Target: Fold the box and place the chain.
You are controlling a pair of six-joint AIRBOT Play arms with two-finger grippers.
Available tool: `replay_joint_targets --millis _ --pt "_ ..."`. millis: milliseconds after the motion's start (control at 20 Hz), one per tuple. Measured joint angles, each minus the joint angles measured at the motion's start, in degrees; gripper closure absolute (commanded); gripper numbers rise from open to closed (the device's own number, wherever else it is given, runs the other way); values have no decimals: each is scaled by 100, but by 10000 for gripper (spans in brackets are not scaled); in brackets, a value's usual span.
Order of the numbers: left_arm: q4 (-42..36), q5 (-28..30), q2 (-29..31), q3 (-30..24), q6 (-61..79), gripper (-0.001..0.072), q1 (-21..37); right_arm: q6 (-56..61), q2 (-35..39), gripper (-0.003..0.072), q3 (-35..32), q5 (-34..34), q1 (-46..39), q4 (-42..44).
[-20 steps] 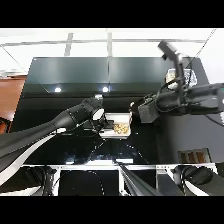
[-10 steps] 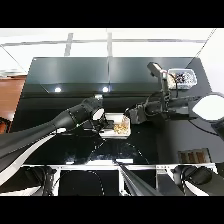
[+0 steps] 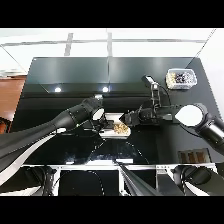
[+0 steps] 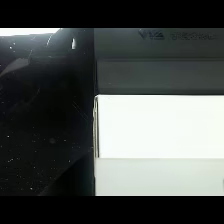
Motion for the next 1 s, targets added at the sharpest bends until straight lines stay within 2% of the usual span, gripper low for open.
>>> replay_joint_targets --millis 250,600,650,750,800,1000 --pt "0 2 0 0 0 683 0 2 7 309 7 243 -238 -267" --pt "4 4 0 0 24 681 15 74 140 309 24 901 -1281 -1923" --pt "9 9 2 0 129 621 17 90 144 308 24 946 -1360 -2035" --pt "50 -63 33 22 273 25 22 103 149 309 24 999 -1449 -2170" --pt "48 -111 85 55 313 2 22 111 151 309 24 1014 -1473 -2218" --pt "208 -116 542 125 444 2 13 129 155 308 24 1025 -1521 -2317"
